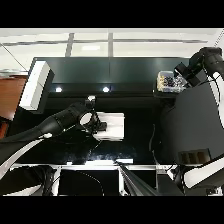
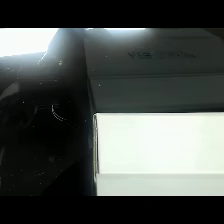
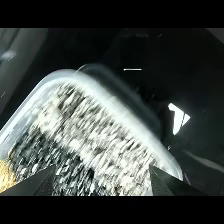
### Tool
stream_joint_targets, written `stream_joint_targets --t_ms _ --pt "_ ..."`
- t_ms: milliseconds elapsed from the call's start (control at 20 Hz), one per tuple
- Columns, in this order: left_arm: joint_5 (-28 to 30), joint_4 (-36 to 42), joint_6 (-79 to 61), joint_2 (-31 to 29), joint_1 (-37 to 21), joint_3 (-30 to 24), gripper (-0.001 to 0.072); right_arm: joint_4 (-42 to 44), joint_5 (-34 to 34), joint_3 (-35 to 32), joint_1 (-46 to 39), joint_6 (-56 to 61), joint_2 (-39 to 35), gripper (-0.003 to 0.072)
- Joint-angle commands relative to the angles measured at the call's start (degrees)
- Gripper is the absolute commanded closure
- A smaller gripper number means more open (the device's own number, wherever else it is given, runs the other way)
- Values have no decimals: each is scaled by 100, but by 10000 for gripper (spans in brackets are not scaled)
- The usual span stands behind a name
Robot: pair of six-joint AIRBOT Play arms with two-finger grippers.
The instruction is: Fold the box and place the chain.
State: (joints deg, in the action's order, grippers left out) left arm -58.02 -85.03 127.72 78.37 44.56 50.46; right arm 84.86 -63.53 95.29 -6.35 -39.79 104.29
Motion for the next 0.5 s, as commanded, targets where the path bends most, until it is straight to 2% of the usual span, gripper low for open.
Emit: stream_joint_targets --t_ms 0,200,250,300,400,450 --pt "-7 -17 0 4 -7 -2 680 -46 160 17 -68 127 160 34" --pt "-9 -20 0 4 -7 -2 680 90 332 15 -66 120 339 34" --pt "-9 -17 0 4 -7 -2 680 146 372 17 -61 114 361 133" --pt "-9 -17 0 4 -7 -2 680 216 448 17 -61 2 361 339" --pt "-9 -17 0 4 -7 -2 680 356 479 17 -61 -234 358 567" --pt "-7 -17 0 4 -7 -2 680 378 422 17 -63 -354 358 647"
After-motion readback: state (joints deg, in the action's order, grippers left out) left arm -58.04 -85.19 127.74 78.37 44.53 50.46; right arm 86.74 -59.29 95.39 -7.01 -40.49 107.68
